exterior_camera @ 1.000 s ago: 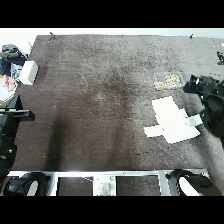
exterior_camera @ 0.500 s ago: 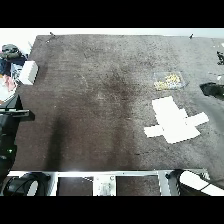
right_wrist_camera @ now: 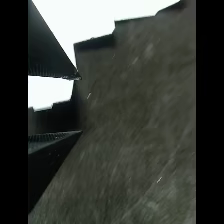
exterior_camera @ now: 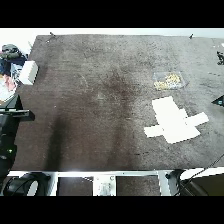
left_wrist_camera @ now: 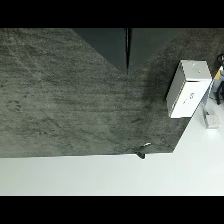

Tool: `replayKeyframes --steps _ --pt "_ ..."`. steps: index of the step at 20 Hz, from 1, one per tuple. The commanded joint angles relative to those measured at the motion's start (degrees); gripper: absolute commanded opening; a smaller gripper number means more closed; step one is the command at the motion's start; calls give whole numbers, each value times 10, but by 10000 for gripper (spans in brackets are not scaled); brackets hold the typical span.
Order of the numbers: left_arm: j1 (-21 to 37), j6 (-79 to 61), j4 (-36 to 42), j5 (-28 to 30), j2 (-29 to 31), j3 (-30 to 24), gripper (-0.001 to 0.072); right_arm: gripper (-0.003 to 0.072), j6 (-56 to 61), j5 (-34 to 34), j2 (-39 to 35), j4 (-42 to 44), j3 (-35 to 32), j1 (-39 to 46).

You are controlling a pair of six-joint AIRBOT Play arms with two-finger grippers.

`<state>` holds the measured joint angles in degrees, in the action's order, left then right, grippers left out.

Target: Fold the box and place the chain.

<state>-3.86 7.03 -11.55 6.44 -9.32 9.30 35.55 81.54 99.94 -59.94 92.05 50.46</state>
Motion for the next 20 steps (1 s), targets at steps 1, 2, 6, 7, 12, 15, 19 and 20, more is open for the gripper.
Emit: replayKeyframes --steps 1,2,6,7,12,15,19,20 --pt "0 0 0 0 0 0 13 374 -29 82 80 -42 81 4" --pt "0 0 0 0 0 0 13 375 -54 92 91 -41 81 4" --pt "0 0 0 0 0 0 13 376 -121 152 125 -14 81 1" --pt "0 0 0 0 0 0 13 376 -121 168 130 -5 81 0" --pt "0 0 0 0 0 0 13 375 -121 196 132 -20 67 -3" --pt "0 0 0 0 0 0 13 376 -121 196 138 -69 53 -14" --pt "0 0 0 0 0 0 13 375 -127 202 140 -65 37 -36" --pt "0 0 0 0 0 0 13 373 -127 206 140 -65 30 -44"
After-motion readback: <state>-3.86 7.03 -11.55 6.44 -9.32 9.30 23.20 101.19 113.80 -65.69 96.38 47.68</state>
